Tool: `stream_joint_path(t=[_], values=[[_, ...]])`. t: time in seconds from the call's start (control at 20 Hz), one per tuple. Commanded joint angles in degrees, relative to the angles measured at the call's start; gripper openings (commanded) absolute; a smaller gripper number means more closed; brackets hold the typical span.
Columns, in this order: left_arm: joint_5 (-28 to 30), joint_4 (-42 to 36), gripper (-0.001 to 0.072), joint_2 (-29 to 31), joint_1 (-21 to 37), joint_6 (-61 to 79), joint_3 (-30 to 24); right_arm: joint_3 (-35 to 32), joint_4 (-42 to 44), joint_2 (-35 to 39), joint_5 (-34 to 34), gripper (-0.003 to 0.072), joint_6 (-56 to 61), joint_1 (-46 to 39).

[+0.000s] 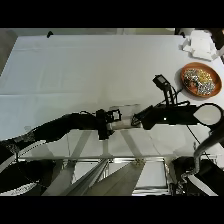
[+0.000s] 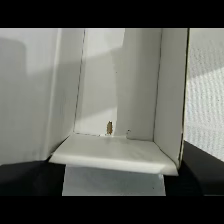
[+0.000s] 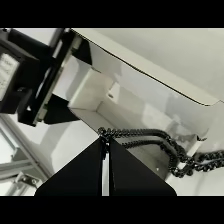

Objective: Fold the box and place the chain.

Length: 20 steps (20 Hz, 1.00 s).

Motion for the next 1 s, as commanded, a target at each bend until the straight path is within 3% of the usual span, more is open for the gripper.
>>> stream_joint_path(t=[0.0, 0.2, 0.5, 0.65, 0.95], values=[[0.0, 0.0, 0.0331, 0.0, 0.0, 0.0, 0.0, -1.8, 0.8, -5.7, -4.1, 0.0011, -1.5, 2.9], [0.0, 0.0, 0.0331, 0.0, 0.0, 0.0, 0.0, -1.8, 0.8, -12.3, -11.9, 0.0013, -2.0, 7.5], [0.0, 0.0, 0.0331, 0.0, 0.0, 0.0, 0.0, -1.8, 1.1, -16.1, -15.9, 0.0018, -1.9, 7.6], [0.0, 0.0, 0.0331, 0.0, 0.0, 0.0, 0.0, -1.8, 1.1, -15.7, -17.8, 0.0221, -1.9, 7.6], [0.0, 0.0, 0.0331, 0.0, 0.0, 0.0, 0.0, -1.8, -4.0, -7.9, -15.5, 0.0232, -1.6, 7.5]])
